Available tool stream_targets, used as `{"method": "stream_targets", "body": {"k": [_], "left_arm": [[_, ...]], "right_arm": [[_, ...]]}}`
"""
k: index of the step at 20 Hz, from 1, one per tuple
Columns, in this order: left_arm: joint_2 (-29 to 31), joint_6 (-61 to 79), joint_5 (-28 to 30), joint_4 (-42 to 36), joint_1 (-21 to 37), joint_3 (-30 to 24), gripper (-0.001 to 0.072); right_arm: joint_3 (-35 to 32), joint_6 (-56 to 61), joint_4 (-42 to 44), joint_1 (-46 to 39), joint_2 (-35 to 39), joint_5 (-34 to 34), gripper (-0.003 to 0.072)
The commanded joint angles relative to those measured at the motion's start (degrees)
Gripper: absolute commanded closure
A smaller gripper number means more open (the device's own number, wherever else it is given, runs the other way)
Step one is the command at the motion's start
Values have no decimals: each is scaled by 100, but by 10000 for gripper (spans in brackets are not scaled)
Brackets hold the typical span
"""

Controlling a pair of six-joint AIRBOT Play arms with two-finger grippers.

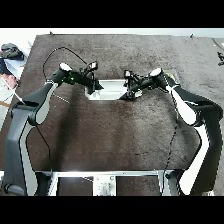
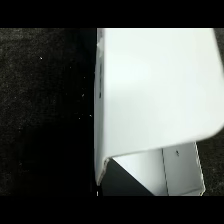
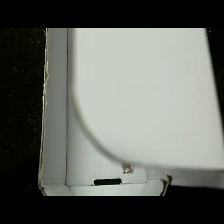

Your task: Fold the box and place the chain.

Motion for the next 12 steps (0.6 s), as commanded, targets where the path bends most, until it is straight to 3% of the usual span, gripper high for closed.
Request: {"method": "stream_targets", "body": {"k": [1,12], "left_arm": [[-2,0,0,0,2,-2,698],[-2,0,0,0,0,-2,698]], "right_arm": [[4,13,-2,2,-4,-26,102],[4,243,-24,2,-39,-46,80]]}}
